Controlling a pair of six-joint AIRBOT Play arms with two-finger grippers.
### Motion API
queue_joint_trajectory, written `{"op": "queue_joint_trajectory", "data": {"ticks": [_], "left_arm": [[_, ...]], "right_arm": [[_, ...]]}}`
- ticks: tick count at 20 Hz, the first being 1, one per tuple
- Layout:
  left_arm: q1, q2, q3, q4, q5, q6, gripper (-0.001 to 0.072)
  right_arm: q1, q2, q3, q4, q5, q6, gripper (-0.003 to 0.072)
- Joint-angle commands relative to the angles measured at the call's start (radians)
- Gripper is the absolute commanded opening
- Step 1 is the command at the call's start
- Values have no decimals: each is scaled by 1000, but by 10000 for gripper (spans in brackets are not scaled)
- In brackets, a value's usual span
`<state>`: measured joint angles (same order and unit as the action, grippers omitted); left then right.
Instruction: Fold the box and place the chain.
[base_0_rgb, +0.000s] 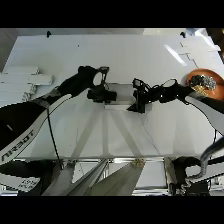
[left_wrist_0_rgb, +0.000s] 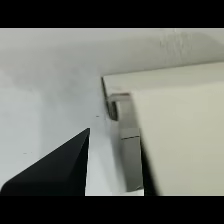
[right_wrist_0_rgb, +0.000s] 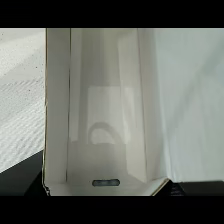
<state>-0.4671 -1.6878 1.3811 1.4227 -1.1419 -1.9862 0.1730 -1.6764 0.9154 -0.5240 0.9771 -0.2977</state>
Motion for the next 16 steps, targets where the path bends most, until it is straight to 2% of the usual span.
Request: {"op": "queue_joint_trajectory", "data": {"ticks": [1, 4, 8, 10, 12, 13, 14, 15, 16], "left_arm": [[35, 70, 1, -24, -5, 63, 353], [93, 124, 1, -153, -34, 269, 354], [221, 156, 0, -450, -100, 836, 354], [283, 156, -14, -538, -139, 1133, 354], [348, 156, -69, -585, -138, 1464, 358], [374, 156, -106, -607, -117, 1611, 395], [402, 156, -156, -642, -81, 1761, 519], [423, 153, -203, -684, -40, 1896, 599], [441, 147, -250, -736, -8, 2037, 622]], "right_arm": [[-1, 1, 0, 1, 0, 1, 496], [-1, 1, 0, 1, 0, 1, 496], [-1, 1, 0, 1, 0, 1, 496], [-1, 1, 0, 1, 0, 1, 496], [-1, 1, 0, 1, 0, 1, 496], [-1, 1, 0, 1, 0, 1, 496], [-1, 1, 0, 2, 0, 1, 496], [-1, 1, 0, 1, 0, 1, 496], [-1, 1, 0, 1, 0, 1, 496]]}}
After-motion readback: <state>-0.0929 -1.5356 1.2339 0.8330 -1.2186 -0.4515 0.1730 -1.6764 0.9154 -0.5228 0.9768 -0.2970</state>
